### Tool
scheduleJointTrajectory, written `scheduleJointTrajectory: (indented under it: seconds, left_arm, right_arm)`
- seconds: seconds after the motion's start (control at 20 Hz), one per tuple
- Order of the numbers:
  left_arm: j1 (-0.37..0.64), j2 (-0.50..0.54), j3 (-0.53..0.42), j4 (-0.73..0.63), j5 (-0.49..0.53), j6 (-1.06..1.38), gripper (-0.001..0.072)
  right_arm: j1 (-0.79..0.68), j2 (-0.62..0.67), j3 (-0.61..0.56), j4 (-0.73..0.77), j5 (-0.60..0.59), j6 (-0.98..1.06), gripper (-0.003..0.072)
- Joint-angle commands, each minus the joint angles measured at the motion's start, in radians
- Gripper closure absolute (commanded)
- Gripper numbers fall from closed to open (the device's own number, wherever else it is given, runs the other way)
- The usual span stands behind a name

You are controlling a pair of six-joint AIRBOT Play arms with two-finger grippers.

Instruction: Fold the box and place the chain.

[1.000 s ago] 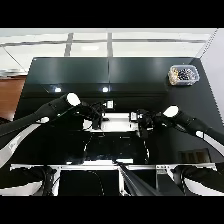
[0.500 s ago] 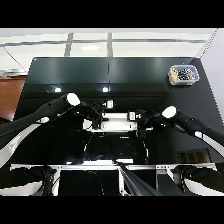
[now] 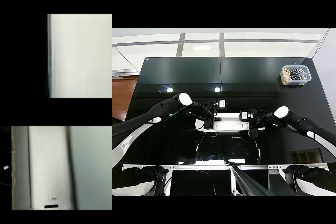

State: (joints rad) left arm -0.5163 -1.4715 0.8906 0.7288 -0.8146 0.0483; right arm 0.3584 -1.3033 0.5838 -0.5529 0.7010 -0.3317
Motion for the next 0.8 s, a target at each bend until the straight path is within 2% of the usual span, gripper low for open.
scheduleJointTrajectory:
  seconds: [0.0,0.05,0.1,0.15,0.2,0.55,0.6,0.65,0.7,0.75]
  left_arm:
    - [0.000,0.000,0.002,-0.038,-0.001,0.000,0.0683]
    - [0.000,0.000,0.001,-0.038,-0.002,0.000,0.0683]
    - [0.000,0.000,0.002,-0.038,-0.002,0.000,0.0683]
    - [0.000,0.000,0.002,-0.038,-0.002,0.000,0.0683]
    - [0.000,0.000,0.002,-0.038,-0.002,0.000,0.0683]
    - [0.000,0.001,0.003,-0.030,-0.003,-0.001,0.0670]
    - [0.000,0.004,0.006,-0.019,-0.010,-0.007,0.0528]
    - [0.000,0.013,0.006,-0.001,-0.010,-0.013,0.0293]
    - [0.000,0.028,0.006,0.035,-0.009,-0.041,0.0117]
    - [0.001,0.048,0.005,0.090,-0.010,-0.086,0.0028]
  right_arm:
    - [0.000,0.000,0.001,0.001,0.001,0.000,-0.0006]
    - [0.000,0.000,0.001,0.001,0.002,-0.001,-0.0006]
    - [0.000,0.000,0.001,0.001,0.002,-0.001,0.0038]
    - [0.000,0.000,0.001,-0.002,0.004,-0.004,0.0234]
    - [0.000,0.000,0.001,-0.004,0.011,-0.006,0.0253]
    - [0.000,0.000,0.001,-0.005,0.013,-0.008,0.0258]
    - [0.000,0.000,0.001,-0.005,0.013,-0.008,0.0258]
    - [0.000,0.000,0.001,-0.005,0.013,-0.008,0.0259]
    - [0.000,0.000,0.001,-0.005,0.013,-0.008,0.0301]
    - [0.000,0.000,0.001,-0.005,0.013,-0.008,0.0518]
